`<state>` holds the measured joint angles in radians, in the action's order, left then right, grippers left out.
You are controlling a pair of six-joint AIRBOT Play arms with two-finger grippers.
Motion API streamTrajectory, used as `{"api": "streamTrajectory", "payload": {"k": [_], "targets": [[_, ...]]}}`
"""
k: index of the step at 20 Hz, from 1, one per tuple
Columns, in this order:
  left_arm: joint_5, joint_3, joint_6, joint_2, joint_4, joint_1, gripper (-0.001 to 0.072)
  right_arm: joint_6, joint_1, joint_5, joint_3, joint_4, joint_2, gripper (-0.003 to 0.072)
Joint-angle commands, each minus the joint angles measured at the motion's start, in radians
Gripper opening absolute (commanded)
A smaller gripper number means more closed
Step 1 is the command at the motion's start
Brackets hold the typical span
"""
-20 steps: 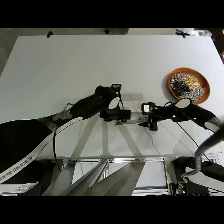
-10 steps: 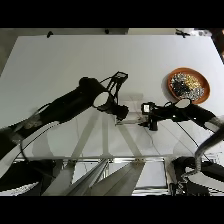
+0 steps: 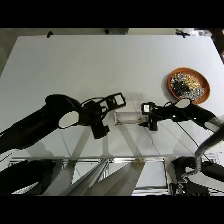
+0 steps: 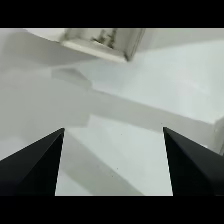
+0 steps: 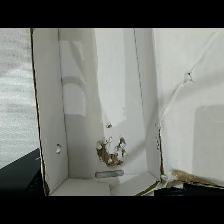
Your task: Fold the box and place the chain.
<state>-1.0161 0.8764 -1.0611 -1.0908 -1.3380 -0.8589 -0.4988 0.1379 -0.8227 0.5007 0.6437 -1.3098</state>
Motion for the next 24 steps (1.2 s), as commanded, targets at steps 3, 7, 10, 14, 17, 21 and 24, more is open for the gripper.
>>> {"api": "streamTrajectory", "payload": {"k": [3, 7, 10, 14, 17, 21, 24], "targets": [[0.089, -0.128, 0.403, 0.032, 0.162, 0.042, 0.0689, 0.0, 0.0, 0.0, 0.0, 0.0, 0.0, 0.0398], [0.122, -0.145, 0.608, 0.009, 0.264, 0.095, 0.0691, 0.0, 0.0, 0.0, 0.0, 0.0, 0.001, 0.0398], [0.166, -0.145, 0.724, -0.06, 0.364, 0.131, 0.0694, 0.0, 0.0, 0.0, 0.0, 0.0, 0.0, 0.0398], [0.217, -0.145, 0.793, -0.169, 0.491, 0.172, 0.0699, 0.0, 0.0, 0.0, 0.0, 0.0, 0.001, 0.0398], [0.242, -0.145, 0.832, -0.237, 0.566, 0.209, 0.0704, 0.0, 0.0, 0.0, 0.0, 0.0, 0.0, 0.0398], [0.286, -0.145, 0.88, -0.284, 0.666, 0.25, 0.0707, 0.0, 0.0, 0.0, 0.0, 0.0, 0.0, 0.0398], [0.282, -0.145, 1.03, -0.307, 0.734, 0.265, 0.0708, 0.0, 0.0, 0.0, 0.0, 0.0, 0.001, 0.0398]]}}
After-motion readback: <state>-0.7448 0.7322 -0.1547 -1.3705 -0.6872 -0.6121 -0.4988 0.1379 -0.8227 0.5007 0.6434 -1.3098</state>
